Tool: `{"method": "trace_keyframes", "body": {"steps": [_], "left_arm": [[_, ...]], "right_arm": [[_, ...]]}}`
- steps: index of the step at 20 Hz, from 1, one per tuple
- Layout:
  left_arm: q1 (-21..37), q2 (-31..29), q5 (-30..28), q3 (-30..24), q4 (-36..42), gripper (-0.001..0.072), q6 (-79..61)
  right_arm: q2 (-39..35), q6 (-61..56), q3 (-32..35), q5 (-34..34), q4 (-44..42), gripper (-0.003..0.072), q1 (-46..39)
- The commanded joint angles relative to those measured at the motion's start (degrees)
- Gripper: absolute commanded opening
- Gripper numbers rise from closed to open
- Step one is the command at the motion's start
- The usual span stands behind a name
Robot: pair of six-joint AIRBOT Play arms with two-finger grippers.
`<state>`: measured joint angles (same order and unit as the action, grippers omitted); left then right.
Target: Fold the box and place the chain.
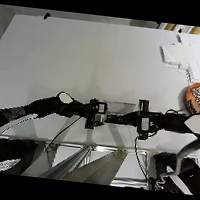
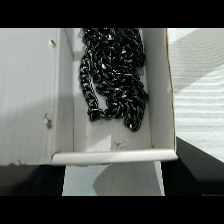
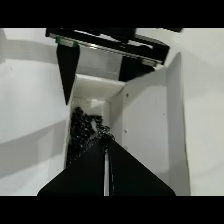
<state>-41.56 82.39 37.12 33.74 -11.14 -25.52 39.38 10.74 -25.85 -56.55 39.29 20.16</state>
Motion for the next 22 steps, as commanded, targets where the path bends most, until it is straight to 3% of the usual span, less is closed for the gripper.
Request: {"method": "trace_keyframes", "body": {"steps": [1, 3, 5, 7, 11, 14, 15, 20, 22], "left_arm": [[0.02, -0.04, 0.00, -0.02, -0.02, 0.0274, -0.02], [0.02, -0.04, 0.00, -0.02, -0.02, 0.0274, -0.02], [0.02, -0.04, 0.00, -0.02, -0.02, 0.0274, -0.02], [0.02, -0.04, 0.00, -0.02, -0.02, 0.0274, -0.02], [0.02, -0.04, -0.02, -0.02, -0.02, 0.0274, 0.00], [0.02, -0.04, 0.00, -0.02, -0.02, 0.0274, 0.00], [0.02, -0.04, -0.02, -0.02, -0.02, 0.0274, -0.02], [0.02, -0.04, -0.02, -0.02, -0.02, 0.0274, -0.02], [0.02, -0.04, 0.02, -0.02, -0.02, 0.0274, -0.02]], "right_arm": [[4.66, -0.22, -0.02, 7.28, 0.90, 0.0018, 6.64], [6.97, -0.24, -0.02, 11.34, 0.70, 0.0040, 9.01], [7.69, -0.37, -0.04, 15.15, -0.22, 0.0108, 10.51], [7.72, -0.37, -0.39, 16.00, -1.16, 0.0129, 10.71], [7.65, -0.72, -4.44, 6.91, 3.65, 0.0129, 7.63], [7.39, -6.97, -7.15, -5.64, 14.99, 0.0125, 0.00], [7.13, -8.37, -7.10, -7.80, 19.45, 0.0093, -2.45], [7.06, -7.21, -5.60, -5.75, 24.46, 0.0082, -12.92], [7.08, -7.17, -4.07, -5.27, 26.91, 0.0119, -13.31]]}}
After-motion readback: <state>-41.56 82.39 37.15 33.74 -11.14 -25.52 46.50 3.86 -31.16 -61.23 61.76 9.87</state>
